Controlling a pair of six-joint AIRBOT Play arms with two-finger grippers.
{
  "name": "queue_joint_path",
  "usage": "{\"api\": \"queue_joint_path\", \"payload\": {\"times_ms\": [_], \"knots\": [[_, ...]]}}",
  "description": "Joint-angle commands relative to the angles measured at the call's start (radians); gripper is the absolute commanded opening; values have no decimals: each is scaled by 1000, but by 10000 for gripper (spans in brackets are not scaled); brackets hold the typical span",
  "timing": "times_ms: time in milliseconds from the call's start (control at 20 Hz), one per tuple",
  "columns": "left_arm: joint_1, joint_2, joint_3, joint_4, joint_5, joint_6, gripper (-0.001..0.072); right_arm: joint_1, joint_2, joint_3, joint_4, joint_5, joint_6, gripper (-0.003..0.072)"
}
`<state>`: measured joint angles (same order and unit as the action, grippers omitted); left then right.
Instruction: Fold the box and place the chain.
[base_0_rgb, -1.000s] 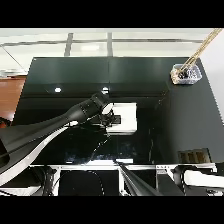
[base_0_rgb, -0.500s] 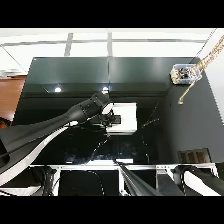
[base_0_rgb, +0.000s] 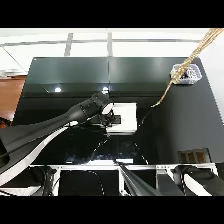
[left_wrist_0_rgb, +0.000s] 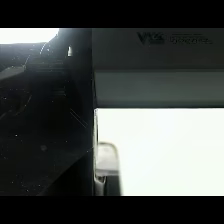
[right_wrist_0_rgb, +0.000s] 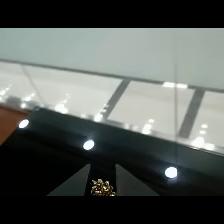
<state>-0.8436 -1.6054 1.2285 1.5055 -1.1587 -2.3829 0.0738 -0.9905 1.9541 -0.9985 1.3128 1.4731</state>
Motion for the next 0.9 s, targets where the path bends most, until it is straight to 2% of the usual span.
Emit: {"api": "queue_joint_path", "payload": {"times_ms": [0,250,600,850], "knots": [[1,0,1,0,-2,0,28,84,9,-10,4,61,8,9],[1,0,1,0,-1,0,27,145,4,-11,5,68,16,9],[1,0,1,0,-1,0,28,192,-13,-115,117,-5,17,9],[1,0,1,0,-2,0,28,225,-27,-119,145,-43,6,9]]}}
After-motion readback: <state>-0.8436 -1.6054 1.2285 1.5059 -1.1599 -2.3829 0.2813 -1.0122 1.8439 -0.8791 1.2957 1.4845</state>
